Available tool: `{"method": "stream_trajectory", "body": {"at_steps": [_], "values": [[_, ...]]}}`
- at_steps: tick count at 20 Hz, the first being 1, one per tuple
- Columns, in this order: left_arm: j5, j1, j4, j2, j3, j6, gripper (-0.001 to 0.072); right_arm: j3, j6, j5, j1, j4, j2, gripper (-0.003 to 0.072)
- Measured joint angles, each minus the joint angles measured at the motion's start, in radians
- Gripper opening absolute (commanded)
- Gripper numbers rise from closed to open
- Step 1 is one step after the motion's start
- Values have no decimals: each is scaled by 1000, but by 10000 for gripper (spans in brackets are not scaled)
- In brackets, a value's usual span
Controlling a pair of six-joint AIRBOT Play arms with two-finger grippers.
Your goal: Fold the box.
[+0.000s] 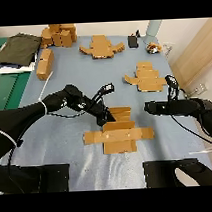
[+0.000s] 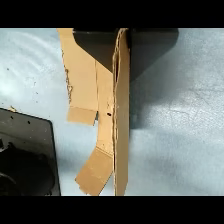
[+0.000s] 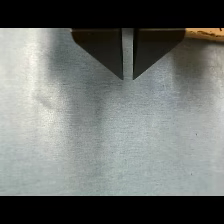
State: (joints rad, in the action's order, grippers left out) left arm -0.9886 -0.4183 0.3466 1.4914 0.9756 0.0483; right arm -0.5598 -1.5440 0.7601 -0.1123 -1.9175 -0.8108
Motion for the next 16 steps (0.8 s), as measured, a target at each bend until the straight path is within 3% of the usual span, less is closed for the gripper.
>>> {"method": "stream_trajectory", "body": {"at_steps": [13, 15, 16], "values": [[-6, -18, 3, 35, -20, -3, 15, 0, 0, 1, 0, -8, 0, 82], [-12, -18, 4, 37, -20, -2, 16, 0, 0, 9, 0, -11, 0, 6], [-13, -18, 4, 37, -20, 0, 15, 0, -1, 15, 0, -13, 0, 5]]}}
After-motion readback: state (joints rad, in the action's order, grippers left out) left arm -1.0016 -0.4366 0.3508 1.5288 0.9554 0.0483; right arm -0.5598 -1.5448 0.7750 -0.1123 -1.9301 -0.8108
